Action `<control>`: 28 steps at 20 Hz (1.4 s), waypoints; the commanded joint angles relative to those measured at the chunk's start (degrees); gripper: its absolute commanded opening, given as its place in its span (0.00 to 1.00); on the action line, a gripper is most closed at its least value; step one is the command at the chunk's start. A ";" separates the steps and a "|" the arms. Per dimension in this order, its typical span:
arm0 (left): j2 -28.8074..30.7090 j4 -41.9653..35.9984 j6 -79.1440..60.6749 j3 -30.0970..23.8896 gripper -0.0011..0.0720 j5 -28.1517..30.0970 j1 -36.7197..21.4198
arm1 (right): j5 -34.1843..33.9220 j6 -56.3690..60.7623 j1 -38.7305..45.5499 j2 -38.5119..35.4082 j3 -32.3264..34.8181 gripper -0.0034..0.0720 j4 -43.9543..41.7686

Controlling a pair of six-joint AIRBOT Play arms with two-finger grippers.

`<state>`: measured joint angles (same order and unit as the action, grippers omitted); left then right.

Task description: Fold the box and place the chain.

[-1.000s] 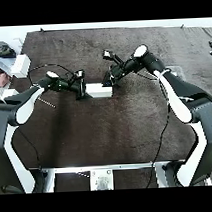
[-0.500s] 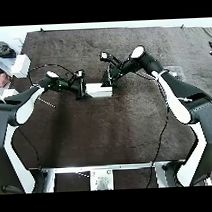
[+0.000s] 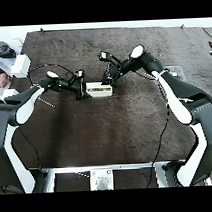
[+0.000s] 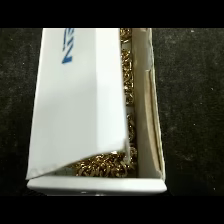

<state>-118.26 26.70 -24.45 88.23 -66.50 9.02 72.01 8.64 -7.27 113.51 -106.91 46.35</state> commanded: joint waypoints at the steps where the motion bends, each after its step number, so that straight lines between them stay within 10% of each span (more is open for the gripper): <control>1: -0.02 0.04 -0.02 -0.02 0.49 -0.09 -0.02 | 2.34 0.42 -0.04 -0.04 0.02 0.27 1.03; 16: -0.02 0.04 -0.02 -0.02 0.49 -0.07 -0.02 | 7.19 1.49 -1.99 0.83 1.64 0.27 2.38; 18: -0.02 0.04 -0.02 -0.02 0.49 -0.07 -0.02 | 7.76 1.60 -1.31 0.70 1.62 0.45 -0.02; 21: -0.02 0.04 -0.04 -0.02 0.49 -0.09 -0.02 | 7.56 1.60 0.85 0.35 1.57 0.44 -7.26; 23: -0.02 0.04 -0.02 -0.02 0.49 -0.09 -0.02 | 7.54 1.68 2.51 0.35 1.57 0.38 -11.61; 25: -0.02 0.04 -0.02 -0.02 0.49 -0.09 -0.02 | 7.58 2.34 3.45 0.44 1.57 0.03 -12.09; 28: -0.02 0.04 -0.02 -0.02 0.49 -0.09 -0.02 | 7.52 6.10 3.58 1.29 1.64 0.03 -9.99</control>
<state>-118.26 26.74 -24.40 88.20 -66.63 9.04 79.50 12.16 -4.36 114.24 -105.32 36.56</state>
